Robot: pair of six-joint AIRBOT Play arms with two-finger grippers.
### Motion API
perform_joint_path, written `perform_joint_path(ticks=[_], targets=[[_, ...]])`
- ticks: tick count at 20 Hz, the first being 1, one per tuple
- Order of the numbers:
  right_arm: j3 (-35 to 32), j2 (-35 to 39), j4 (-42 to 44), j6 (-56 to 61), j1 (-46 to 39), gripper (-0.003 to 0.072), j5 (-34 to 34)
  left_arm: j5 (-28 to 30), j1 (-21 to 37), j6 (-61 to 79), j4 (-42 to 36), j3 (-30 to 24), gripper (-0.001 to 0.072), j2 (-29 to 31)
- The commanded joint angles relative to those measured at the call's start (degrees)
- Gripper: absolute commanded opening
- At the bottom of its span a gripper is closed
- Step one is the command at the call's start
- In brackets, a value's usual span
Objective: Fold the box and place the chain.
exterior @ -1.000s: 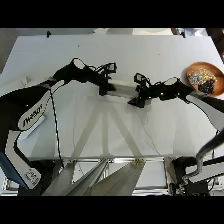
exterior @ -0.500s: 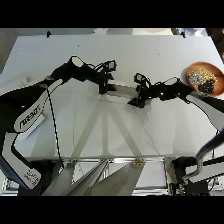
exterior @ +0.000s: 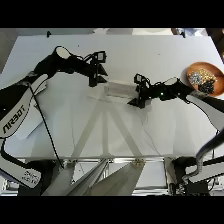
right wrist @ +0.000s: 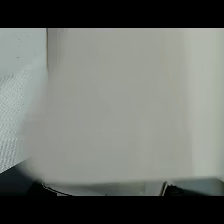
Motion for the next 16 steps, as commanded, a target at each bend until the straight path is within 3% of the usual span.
perform_joint_path(ticks=[1, 4, 7, 8, 9, 11, 13, 15, 16], targets=[[0.0, 0.0, 0.0, -0.6, 0.0, 0.0455, 0.5, -3.0, 3.5, -0.1, 1.1, 0.1, 0.0388, 2.9], [0.0, 0.0, 0.0, -0.6, 0.0, 0.0456, 0.5, -10.7, 5.2, 0.0, 1.2, 0.1, 0.0386, 3.8], [0.0, 0.0, 0.0, -0.6, 0.0, 0.0456, 0.5, -18.7, 4.2, -0.1, 8.8, 0.0, 0.0278, 3.6], [0.0, 0.0, 0.0, -0.6, 0.0, 0.0456, 0.5, -19.3, 3.7, -0.3, 12.2, 0.0, 0.0258, 3.5], [0.0, 0.0, 0.0, -0.6, 0.0, 0.0456, 0.5, -18.9, 3.2, -1.4, 14.7, 0.0, 0.0126, 3.4], [0.0, 0.0, -0.1, -0.6, 0.0, 0.0456, 0.5, -17.8, 2.8, -1.4, 15.2, 0.0, 0.0125, 2.6], [0.0, 0.0, 0.0, -0.6, 0.0, 0.0456, 0.5, -17.2, 2.5, -1.4, 15.1, 0.0, 0.0171, 2.1], [0.0, 0.0, -0.1, -0.6, 0.0, 0.0456, 0.5, -18.9, 2.5, -1.4, 14.5, 0.0, 0.0148, 2.4], [0.0, 0.0, 0.0, -0.6, 0.0, 0.0456, 0.5, -21.2, 2.5, -1.4, 13.7, 0.0, 0.0082, 2.5]])
